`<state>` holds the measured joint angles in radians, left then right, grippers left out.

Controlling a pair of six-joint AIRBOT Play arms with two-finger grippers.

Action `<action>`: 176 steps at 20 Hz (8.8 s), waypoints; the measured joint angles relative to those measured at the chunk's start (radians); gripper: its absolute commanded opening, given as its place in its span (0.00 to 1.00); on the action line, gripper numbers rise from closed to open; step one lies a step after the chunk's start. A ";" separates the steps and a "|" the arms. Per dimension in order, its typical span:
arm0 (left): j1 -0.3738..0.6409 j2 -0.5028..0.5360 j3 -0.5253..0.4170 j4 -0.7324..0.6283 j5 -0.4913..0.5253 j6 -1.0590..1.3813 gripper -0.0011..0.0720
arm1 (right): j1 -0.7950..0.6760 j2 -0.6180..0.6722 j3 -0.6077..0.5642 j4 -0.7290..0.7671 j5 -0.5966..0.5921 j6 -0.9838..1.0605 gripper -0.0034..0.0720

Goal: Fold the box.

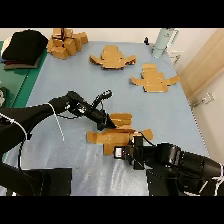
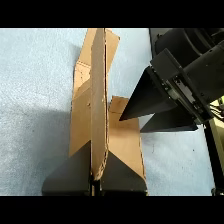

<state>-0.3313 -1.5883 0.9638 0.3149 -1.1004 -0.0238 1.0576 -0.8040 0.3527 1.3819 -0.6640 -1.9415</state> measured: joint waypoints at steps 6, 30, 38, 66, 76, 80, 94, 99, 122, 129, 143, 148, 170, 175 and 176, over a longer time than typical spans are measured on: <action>0.000 0.000 0.000 0.000 0.000 0.000 0.03 | 0.001 0.018 0.043 -0.146 0.017 0.141 0.80; 0.000 0.000 0.000 0.000 0.001 0.000 0.03 | -0.106 0.060 0.086 -0.171 -0.048 0.272 1.00; 0.000 0.000 0.000 0.000 0.001 0.000 0.03 | -0.358 0.038 0.086 0.255 0.024 -0.285 1.00; 0.000 0.000 0.000 0.000 0.000 0.000 0.03 | -0.590 -0.256 0.147 0.789 -0.058 -0.946 1.00; 0.000 0.000 -0.001 0.000 0.000 0.000 0.03 | -0.589 -0.262 0.147 0.753 -0.056 -0.947 0.79; 0.000 0.000 -0.001 0.000 0.000 0.000 0.03 | -0.589 -0.262 0.147 0.747 -0.055 -0.948 0.79; 0.000 0.000 -0.001 0.000 0.000 0.000 0.03 | -0.589 -0.262 0.147 0.742 -0.053 -0.951 0.79; 0.000 0.000 -0.001 -0.005 0.000 0.000 0.03 | -0.589 -0.262 0.147 0.742 -0.054 -0.951 0.79; 0.015 0.017 0.005 -0.013 -0.014 -0.108 0.76 | -0.590 -0.262 0.147 0.742 -0.057 -0.950 0.79; 0.066 0.122 0.010 0.141 -0.074 -0.331 0.97 | -0.590 -0.262 0.147 0.742 -0.057 -0.950 0.79; -0.063 0.169 0.057 0.195 -0.056 -0.775 0.03 | -0.590 -0.262 0.147 0.742 -0.056 -0.950 0.79; -0.081 0.111 0.111 0.224 0.112 -0.872 0.03 | -0.590 -0.262 0.147 0.742 -0.056 -0.950 0.79; -0.086 0.559 -0.087 0.435 0.143 -0.958 0.03 | -0.590 -0.262 0.147 0.742 -0.055 -0.950 0.79; -0.088 0.761 -0.254 0.525 0.145 -0.800 0.04 | -0.590 -0.262 0.147 0.742 -0.056 -0.950 0.79; -0.088 0.776 -0.280 0.537 0.148 -0.746 0.09 | -0.590 -0.262 0.147 0.742 -0.056 -0.950 0.79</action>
<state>-0.4191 -0.8120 0.6838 0.8524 -0.9524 -0.7700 0.4679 -1.0664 0.4995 2.1239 -0.7197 -2.8914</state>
